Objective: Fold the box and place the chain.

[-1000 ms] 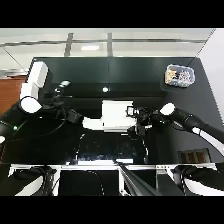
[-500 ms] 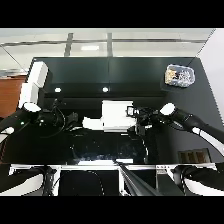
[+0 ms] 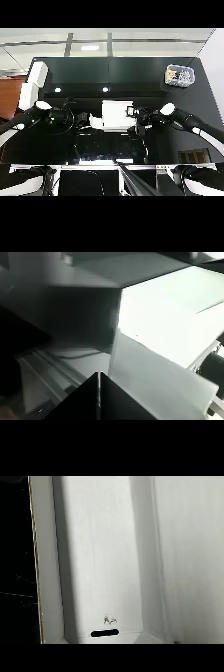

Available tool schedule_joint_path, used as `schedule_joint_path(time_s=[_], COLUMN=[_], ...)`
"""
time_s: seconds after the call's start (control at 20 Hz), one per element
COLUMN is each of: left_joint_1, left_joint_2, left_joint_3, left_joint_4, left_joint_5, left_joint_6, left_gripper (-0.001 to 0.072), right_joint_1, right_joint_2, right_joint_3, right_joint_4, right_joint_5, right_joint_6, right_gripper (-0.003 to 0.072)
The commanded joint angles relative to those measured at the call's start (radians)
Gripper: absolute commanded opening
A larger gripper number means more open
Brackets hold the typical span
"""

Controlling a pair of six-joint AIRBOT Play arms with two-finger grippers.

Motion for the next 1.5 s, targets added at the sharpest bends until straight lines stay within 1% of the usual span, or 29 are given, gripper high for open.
schedule_joint_path(time_s=[0.0, 0.05, 0.1, 0.2, 0.3, 0.35, 0.4, 0.45, 0.6, 0.8, 0.9, 1.1, 1.3, 1.45], left_joint_1=[-0.011, -0.015, -0.021, -0.05, -0.098, -0.122, -0.146, -0.171, -0.233, -0.312, -0.348, -0.402, -0.452, -0.483], left_joint_2=[-0.005, -0.005, -0.005, -0.005, -0.006, -0.006, -0.006, -0.006, -0.006, -0.006, -0.006, -0.024, -0.077, -0.122], left_joint_3=[0.055, 0.07, 0.082, 0.101, 0.114, 0.121, 0.131, 0.148, 0.208, 0.284, 0.312, 0.335, 0.356, 0.396], left_joint_4=[-0.011, -0.01, -0.01, -0.01, -0.007, -0.001, 0.013, 0.044, 0.173, 0.314, 0.412, 0.505, 0.62, 0.717], left_joint_5=[-0.056, -0.065, -0.067, -0.062, -0.034, -0.015, -0.002, 0.007, 0.031, 0.036, 0.038, 0.038, 0.048, 0.034], left_joint_6=[0.063, 0.064, 0.064, 0.063, 0.052, 0.036, 0.023, -0.006, -0.167, -0.335, -0.441, -0.565, -0.691, -0.792], left_gripper=[0.0292, 0.0558, 0.0653, 0.0653, 0.0653, 0.0619, 0.0542, 0.0484, 0.0484, 0.048, 0.0397, 0.0397, 0.0397, 0.0397], right_joint_1=[0.0, 0.0, 0.0, 0.0, 0.0, 0.0, 0.0, 0.0, 0.0, 0.0, 0.0, 0.0, 0.0, 0.0], right_joint_2=[0.0, 0.0, 0.0, 0.0, 0.0, 0.0, 0.0, 0.0, 0.0, 0.0, 0.0, 0.0, 0.0, 0.0], right_joint_3=[0.0, 0.0, 0.0, 0.0, 0.0, 0.0, 0.0, 0.0, 0.0, 0.0, 0.0, 0.0, 0.0, 0.0], right_joint_4=[0.0, 0.0, 0.0, 0.0, 0.0, 0.0, 0.0, 0.0, 0.0, 0.0, 0.0, 0.0, 0.0, 0.0], right_joint_5=[0.001, 0.0, 0.0, 0.0, 0.0, 0.0, 0.0, 0.0, 0.0, 0.0, 0.0, 0.0, 0.001, 0.0], right_joint_6=[0.0, 0.0, 0.0, 0.0, 0.0, 0.0, 0.0, 0.0, 0.0, 0.0, 0.0, 0.0, 0.0, 0.0], right_gripper=[0.0085, 0.0085, 0.0085, 0.0085, 0.0085, 0.0085, 0.0085, 0.0085, 0.0085, 0.0085, 0.0085, 0.0085, 0.0085, 0.0085])
